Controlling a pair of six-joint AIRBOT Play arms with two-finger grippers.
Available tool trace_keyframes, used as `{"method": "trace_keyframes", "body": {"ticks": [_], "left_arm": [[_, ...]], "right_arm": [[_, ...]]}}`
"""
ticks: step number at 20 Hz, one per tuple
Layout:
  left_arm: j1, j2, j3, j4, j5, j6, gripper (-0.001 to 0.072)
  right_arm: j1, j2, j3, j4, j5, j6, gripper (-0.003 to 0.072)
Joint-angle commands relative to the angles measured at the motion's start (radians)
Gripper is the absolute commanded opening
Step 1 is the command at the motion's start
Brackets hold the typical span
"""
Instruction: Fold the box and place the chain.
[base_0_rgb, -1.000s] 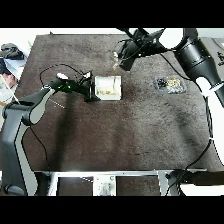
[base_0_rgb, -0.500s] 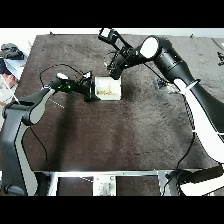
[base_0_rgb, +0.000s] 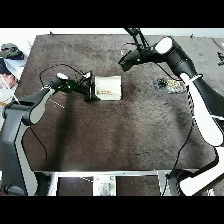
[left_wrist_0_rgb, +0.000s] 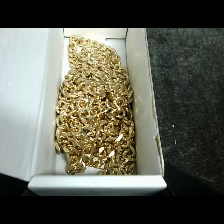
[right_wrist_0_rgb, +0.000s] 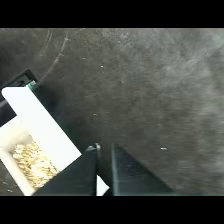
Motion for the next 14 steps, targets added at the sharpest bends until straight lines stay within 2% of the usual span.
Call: {"method": "trace_keyframes", "body": {"ticks": [1, 9, 14], "left_arm": [[0.0, -0.001, 0.0, 0.0, 0.0, 0.0, 0.0516], [0.0, -0.001, 0.0, 0.0, 0.001, 0.0, 0.0515], [0.0, -0.001, 0.0, 0.0, 0.0, 0.0, 0.0515]], "right_arm": [[-0.054, -0.071, 0.002, 0.201, 0.06, -0.109, 0.0114], [-0.038, -0.131, 0.002, 0.211, 0.212, -0.248, 0.0115], [0.008, -0.131, 0.002, 0.143, 0.291, -0.33, 0.0116]]}}
